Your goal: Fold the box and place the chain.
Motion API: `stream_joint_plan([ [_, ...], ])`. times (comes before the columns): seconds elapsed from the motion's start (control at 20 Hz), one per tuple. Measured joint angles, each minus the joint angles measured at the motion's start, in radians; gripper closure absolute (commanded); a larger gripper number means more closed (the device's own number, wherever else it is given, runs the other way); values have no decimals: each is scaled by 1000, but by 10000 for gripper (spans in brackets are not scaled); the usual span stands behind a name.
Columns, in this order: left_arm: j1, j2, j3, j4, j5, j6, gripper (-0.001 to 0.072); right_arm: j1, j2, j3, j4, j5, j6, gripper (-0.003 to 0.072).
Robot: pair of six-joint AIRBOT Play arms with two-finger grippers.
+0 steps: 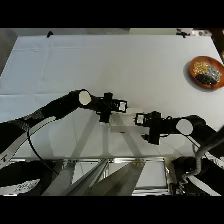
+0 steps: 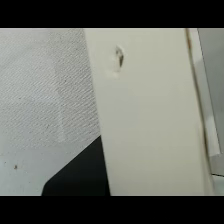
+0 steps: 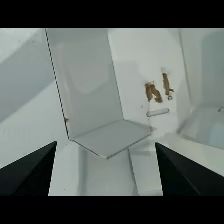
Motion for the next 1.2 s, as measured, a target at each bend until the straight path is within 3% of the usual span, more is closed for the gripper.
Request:
stream_joint_plan([
  [0.5,0,0,0,0,-1,0,695,37,-44,-19,-23,-283,112,-15],
  [1.2,0,0,0,0,-3,0,695,37,28,-17,-112,-382,111,-6],
])
